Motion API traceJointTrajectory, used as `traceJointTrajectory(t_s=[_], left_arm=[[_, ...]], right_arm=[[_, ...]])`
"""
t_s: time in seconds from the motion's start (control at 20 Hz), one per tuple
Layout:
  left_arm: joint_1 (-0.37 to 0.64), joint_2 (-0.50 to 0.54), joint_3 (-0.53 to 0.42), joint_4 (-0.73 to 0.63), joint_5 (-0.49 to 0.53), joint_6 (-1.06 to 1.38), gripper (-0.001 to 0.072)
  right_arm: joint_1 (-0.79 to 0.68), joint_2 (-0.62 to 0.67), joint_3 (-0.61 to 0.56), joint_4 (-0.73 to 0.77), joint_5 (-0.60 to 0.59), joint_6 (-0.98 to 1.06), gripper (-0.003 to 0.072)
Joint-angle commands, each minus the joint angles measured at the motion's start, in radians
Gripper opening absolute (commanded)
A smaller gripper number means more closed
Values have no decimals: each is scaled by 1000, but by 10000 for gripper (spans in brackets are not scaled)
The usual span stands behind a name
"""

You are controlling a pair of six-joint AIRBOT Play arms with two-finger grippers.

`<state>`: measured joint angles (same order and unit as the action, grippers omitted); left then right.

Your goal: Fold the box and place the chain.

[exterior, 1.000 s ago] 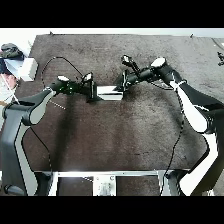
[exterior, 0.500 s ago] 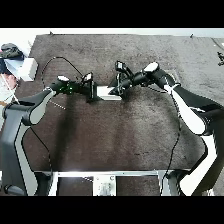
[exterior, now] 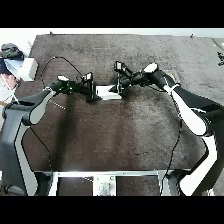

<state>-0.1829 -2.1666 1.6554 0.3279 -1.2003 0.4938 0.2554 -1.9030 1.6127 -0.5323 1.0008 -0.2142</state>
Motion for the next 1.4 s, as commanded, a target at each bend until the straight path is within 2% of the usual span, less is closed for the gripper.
traceJointTrajectory(t_s=[0.0, 0.05, 0.1, 0.15, 0.3, 0.35, 0.8, 1.05, 1.15, 1.35], left_arm=[[0, 0, 0, 2, -3, 2, 352], [0, 0, 0, 2, -3, 2, 353], [0, 0, 0, 2, -3, 2, 353], [0, 0, 0, 2, -4, 2, 352], [0, 0, 0, 2, -3, 2, 353], [0, 0, 0, 2, -3, 2, 353], [0, 0, 0, 2, -3, 2, 353], [0, 0, 0, 2, -3, 2, 352], [0, 0, 0, 2, -3, 2, 353], [0, 0, 0, 2, -3, 2, 353]], right_arm=[[0, 21, 0, -3, -11, -11, 401], [0, 20, -1, -15, -11, -16, 400], [0, 18, -1, -32, -10, -14, 322], [0, 16, -1, -38, -9, -15, 277], [0, 16, -1, -52, 2, -14, 274], [0, 16, -1, -64, 2, -14, 158], [0, 0, -3, -93, 77, 29, 155], [-5, -3, -37, -101, 76, 35, 158], [-13, -3, -37, -96, 79, 36, 299], [-36, -3, -37, -92, 119, 53, 296]])
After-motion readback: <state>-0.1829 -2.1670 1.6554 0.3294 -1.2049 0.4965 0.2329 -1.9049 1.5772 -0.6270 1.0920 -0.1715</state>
